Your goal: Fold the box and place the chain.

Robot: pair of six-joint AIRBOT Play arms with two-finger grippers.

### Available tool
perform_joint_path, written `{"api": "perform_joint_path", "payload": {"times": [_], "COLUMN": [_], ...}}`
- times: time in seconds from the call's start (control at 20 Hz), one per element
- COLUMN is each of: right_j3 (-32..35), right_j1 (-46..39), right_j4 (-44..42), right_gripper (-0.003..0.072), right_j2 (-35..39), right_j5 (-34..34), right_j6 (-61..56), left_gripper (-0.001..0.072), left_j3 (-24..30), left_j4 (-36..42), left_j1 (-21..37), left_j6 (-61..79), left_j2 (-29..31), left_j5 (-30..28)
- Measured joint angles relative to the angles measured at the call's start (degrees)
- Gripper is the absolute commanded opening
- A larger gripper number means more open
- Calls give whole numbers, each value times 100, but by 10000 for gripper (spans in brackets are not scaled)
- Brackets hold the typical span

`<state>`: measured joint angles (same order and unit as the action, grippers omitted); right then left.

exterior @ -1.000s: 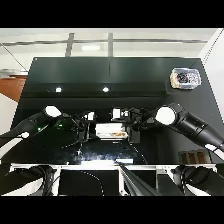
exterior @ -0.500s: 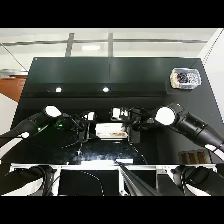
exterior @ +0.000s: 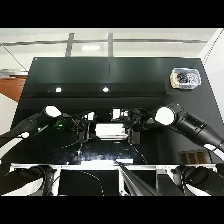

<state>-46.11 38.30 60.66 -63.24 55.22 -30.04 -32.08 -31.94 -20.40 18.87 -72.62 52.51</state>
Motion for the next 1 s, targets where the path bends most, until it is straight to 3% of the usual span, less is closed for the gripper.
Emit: {"api": "perform_joint_path", "payload": {"times": [0.1,0.45,0.5,1.0], "right_j3": [0,0,0,0], "right_j1": [0,0,0,0], "right_j4": [-13,-20,-20,26], "right_gripper": [181,180,133,154], "right_j2": [-44,-114,-118,-120], "right_j5": [2,-17,-20,-17], "right_j6": [-15,-20,-24,-63], "left_gripper": [559,559,559,559], "left_j3": [0,0,0,0], "left_j4": [0,0,0,2], "left_j1": [0,0,0,0], "left_j6": [0,0,0,-4], "left_j2": [0,0,0,0], "left_j5": [0,0,0,-2]}}
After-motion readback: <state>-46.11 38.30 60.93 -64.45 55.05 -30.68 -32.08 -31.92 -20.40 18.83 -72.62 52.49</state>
